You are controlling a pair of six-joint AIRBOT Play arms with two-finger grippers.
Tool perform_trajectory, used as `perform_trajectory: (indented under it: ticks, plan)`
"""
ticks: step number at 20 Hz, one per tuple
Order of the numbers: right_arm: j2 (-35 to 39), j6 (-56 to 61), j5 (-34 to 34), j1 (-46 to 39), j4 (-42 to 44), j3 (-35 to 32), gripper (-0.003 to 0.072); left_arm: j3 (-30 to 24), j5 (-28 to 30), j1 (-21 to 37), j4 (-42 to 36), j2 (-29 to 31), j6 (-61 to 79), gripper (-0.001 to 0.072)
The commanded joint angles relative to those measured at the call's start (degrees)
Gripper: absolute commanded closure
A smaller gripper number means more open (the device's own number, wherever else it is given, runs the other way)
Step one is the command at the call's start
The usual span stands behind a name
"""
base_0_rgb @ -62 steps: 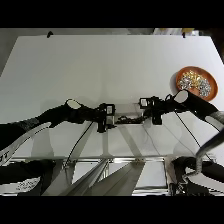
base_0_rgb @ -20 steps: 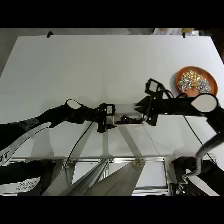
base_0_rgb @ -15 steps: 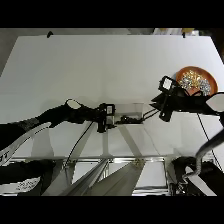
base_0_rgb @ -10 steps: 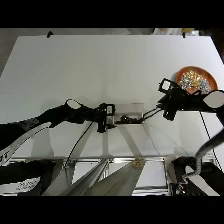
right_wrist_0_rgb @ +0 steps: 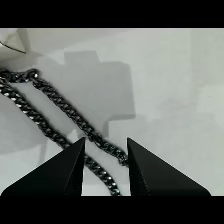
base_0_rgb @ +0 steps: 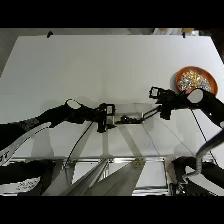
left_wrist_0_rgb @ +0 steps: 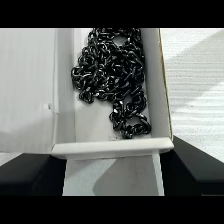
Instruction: Fold the box and place the chain.
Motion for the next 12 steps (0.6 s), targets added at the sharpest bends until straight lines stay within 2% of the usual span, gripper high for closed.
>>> perform_trajectory:
  ticks: [1, 6, 12]
  plan:
    - [-2.7, -3.3, -2.3, 0.1, -0.8, 0.0, 0.0377, 0.0, 0.0, 0.0, 0.0, 0.0, 0.0, 0.0315]
    - [-3.3, -4.3, -2.5, 0.1, -0.8, 0.0, 0.0413, 0.0, 0.0, 0.0, 0.0, 0.0, 0.0, 0.0315]
    - [-5.4, -5.7, -2.2, 0.1, -0.7, 0.0, 0.0415, 0.0, 0.0, 0.0, 0.0, 0.0, 0.0, 0.0315]
